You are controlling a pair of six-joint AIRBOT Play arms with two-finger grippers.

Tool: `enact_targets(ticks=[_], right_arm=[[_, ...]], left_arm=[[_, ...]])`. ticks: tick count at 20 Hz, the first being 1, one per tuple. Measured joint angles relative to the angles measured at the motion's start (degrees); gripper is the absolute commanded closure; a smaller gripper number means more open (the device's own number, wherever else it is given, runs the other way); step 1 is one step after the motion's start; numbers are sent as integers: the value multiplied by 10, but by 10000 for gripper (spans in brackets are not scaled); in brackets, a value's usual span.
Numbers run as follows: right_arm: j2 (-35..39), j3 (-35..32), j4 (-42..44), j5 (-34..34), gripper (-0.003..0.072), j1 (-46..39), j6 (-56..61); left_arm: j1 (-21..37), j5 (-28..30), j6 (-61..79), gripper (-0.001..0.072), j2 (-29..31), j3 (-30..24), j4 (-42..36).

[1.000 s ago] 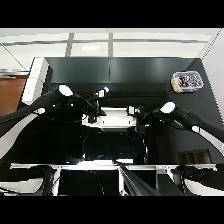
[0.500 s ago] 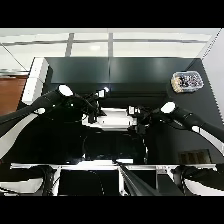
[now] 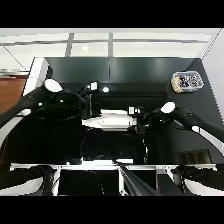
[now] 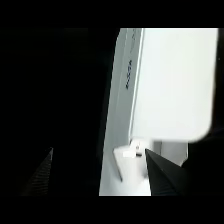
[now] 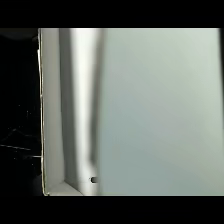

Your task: Fold the box and place the chain.

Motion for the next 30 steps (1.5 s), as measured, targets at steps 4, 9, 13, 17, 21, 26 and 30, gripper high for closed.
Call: enact_targets(ticks=[4, 9, 13, 17, 21, 26, 30], right_arm=[[0, 0, -6, 10, 516, 0, -6], [0, 1, -9, 13, 516, 1, -7], [0, 1, -9, 13, 515, 1, -8], [0, 1, -9, 13, 515, 1, -8], [0, 1, -9, 12, 515, 1, -8], [0, 1, -8, 10, 515, 1, -6], [0, 0, -8, 10, 515, 1, -6]], left_arm=[[26, -61, -109, 677, 54, 0, 68], [0, -144, -198, 681, 71, -26, 58], [-41, -78, -203, 681, 74, -71, -64], [-54, 93, -182, 680, 68, -89, -160], [-63, 175, -141, 680, 30, -94, -136], [-71, 189, -129, 680, -17, -95, -107], [-70, 184, -129, 681, -17, -94, -78]])
